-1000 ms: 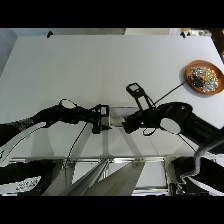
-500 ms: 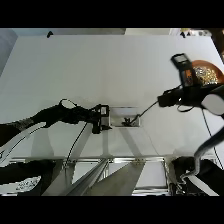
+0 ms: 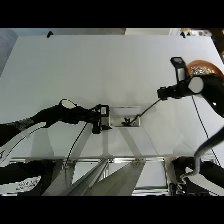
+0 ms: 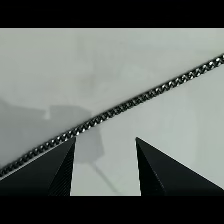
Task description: Fold the box and place the chain.
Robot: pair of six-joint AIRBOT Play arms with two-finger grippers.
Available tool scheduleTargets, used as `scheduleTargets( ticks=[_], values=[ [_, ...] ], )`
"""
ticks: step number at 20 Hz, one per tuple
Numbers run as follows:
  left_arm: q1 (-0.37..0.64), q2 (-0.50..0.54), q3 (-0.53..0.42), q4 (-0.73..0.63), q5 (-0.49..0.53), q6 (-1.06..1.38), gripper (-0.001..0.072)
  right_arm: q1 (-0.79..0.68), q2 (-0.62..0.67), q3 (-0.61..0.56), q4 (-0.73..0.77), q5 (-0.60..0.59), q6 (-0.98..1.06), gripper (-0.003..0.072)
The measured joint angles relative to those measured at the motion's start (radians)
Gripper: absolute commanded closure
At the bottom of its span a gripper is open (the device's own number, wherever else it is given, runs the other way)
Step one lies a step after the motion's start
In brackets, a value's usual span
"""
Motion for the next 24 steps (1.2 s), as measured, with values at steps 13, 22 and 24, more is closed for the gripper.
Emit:
scheduleTargets(
  ticks=[13, 22, 24],
  values=[
    [0.000, 0.000, 0.000, 0.000, 0.000, 0.000, 0.0558, -0.008, -0.191, 0.001, 0.014, -0.062, -0.007, 0.0355],
    [0.000, 0.000, 0.000, 0.000, 0.000, 0.000, 0.0558, -0.008, -0.211, 0.001, 0.014, -0.065, -0.008, 0.0464],
    [0.000, 0.000, 0.000, 0.000, 0.000, 0.000, 0.0558, -0.008, -0.217, 0.002, 0.012, -0.063, -0.009, 0.0584]
  ],
)
